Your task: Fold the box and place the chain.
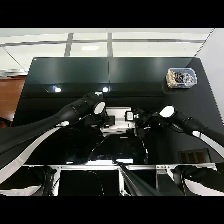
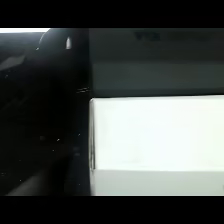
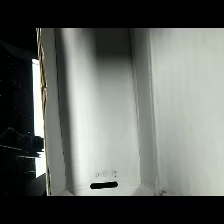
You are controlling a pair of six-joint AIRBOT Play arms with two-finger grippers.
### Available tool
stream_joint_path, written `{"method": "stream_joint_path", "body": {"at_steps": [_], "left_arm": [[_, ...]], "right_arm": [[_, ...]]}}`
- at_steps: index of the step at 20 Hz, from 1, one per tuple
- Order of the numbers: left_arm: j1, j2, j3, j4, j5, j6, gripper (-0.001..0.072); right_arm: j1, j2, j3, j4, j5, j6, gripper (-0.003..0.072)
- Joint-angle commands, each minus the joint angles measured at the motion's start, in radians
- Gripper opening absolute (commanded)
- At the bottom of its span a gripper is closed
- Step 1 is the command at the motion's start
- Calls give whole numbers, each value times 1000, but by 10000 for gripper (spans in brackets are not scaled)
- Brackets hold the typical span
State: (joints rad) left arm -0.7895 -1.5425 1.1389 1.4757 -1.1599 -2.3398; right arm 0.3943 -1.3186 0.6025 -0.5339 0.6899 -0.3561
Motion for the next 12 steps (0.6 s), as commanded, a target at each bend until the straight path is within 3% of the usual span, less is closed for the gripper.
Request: {"method": "stream_joint_path", "body": {"at_steps": [1,2,8,9,10,12], "left_arm": [[1,-1,1,15,13,1,132],[0,-1,1,15,19,1,21],[0,-1,1,12,22,1,21],[0,-1,1,12,21,1,21],[0,-1,1,12,18,1,21],[1,-1,1,12,8,2,21]], "right_arm": [[1,0,0,0,2,0,417],[1,0,0,0,2,0,417],[1,0,0,1,1,1,418],[1,0,0,2,2,3,466],[1,1,0,3,0,37,720],[0,6,5,-1,9,85,720]]}}
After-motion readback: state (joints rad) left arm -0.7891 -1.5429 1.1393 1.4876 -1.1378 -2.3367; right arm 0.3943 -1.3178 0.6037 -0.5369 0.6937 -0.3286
